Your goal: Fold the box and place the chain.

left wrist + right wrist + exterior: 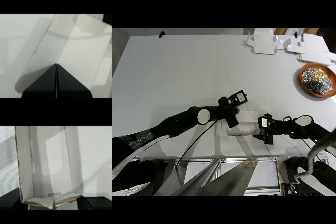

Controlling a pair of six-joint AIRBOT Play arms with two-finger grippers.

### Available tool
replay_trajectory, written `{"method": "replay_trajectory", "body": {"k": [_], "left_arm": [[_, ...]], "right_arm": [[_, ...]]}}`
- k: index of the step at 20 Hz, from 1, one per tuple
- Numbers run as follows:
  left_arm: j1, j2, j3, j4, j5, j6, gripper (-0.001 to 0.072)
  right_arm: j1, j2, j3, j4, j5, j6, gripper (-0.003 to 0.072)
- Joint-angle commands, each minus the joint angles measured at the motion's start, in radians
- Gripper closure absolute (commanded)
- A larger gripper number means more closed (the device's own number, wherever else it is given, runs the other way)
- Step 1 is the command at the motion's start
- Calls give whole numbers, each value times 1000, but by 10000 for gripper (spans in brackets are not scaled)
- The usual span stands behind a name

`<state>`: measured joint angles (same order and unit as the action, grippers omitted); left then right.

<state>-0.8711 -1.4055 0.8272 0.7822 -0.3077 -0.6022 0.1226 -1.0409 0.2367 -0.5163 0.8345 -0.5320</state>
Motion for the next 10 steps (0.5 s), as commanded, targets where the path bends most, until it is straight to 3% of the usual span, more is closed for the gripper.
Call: {"method": "replay_trajectory", "body": {"k": [1,5,8,10], "left_arm": [[61,-15,2,-22,-105,0,702],[106,103,2,45,-261,0,699],[126,187,2,172,-471,0,699],[131,190,-9,209,-579,0,700]], "right_arm": [[0,0,0,0,-1,0,124],[0,0,0,0,-1,0,124],[0,0,0,0,-1,0,124],[0,0,0,0,-1,0,124]]}}
